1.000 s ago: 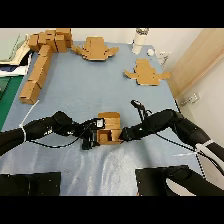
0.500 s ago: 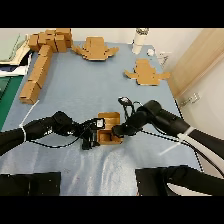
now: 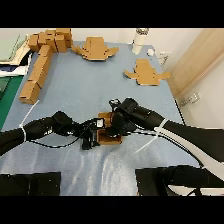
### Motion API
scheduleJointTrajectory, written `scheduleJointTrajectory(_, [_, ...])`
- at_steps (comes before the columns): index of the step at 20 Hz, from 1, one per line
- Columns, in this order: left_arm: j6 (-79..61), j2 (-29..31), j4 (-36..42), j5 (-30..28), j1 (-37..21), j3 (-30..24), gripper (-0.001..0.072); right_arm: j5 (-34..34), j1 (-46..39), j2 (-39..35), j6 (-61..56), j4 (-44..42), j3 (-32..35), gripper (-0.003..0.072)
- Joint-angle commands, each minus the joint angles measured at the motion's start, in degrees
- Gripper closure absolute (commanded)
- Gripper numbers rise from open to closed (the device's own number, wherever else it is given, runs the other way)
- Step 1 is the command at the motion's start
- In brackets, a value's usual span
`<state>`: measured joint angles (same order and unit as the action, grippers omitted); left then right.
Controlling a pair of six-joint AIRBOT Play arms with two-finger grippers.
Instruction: Fold the box.
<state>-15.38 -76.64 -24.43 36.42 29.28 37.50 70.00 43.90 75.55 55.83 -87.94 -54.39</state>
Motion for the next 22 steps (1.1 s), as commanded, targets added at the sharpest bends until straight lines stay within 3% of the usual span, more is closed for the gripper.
scheduleJointTrajectory(1, [0.0,0.0,0.0,0.0,0.0,0.0,0.0234,1.4,0.5,1.7,-1.9,1.2,-0.7,0.0538])
scheduleJointTrajectory(2, [0.0,0.0,0.0,0.0,0.0,0.1,0.0234,1.4,0.5,1.9,-1.9,1.2,-0.7,0.0636])
scheduleJointTrajectory(3, [0.0,0.0,0.0,0.0,0.0,0.0,0.0234,1.4,0.5,2.0,-1.9,1.2,-0.7,0.0682])
scheduleJointTrajectory(7, [0.0,0.0,0.0,0.0,0.0,0.0,0.0234,1.0,0.9,2.3,-1.5,1.1,-0.7,0.0681])
scheduleJointTrajectory(8, [0.0,0.0,0.0,0.0,0.0,0.0,0.0234,0.9,1.1,2.2,-1.2,0.7,-0.7,0.0614])
scheduleJointTrajectory(9, [0.0,0.0,0.0,0.0,0.0,0.0,0.0234,1.1,1.1,2.2,-1.0,0.3,-0.7,0.0396])
scheduleJointTrajectory(10, [0.0,0.0,0.0,0.0,0.0,0.0,0.0234,1.3,1.1,2.2,-0.3,-0.4,-0.7,0.0302])
scheduleJointTrajectory(14, [0.0,0.0,0.0,0.0,0.0,0.0,0.0235,4.0,1.0,-0.4,-0.3,-1.0,-0.8,0.0303])
scheduleJointTrajectory(18, [0.0,0.0,0.0,0.0,0.0,0.0,0.0234,4.5,-0.2,-9.0,-0.3,-0.1,-0.8,0.0304])
scheduleJointTrajectory(19, [0.0,0.0,0.0,0.0,0.0,0.0,0.0235,5.0,-1.5,-11.2,-0.3,-0.1,-0.8,0.0331])
scheduleJointTrajectory(22, [0.0,0.0,0.0,0.0,0.0,0.0,0.0234,5.5,-9.4,-15.6,3.9,-0.1,-0.7,0.0633])
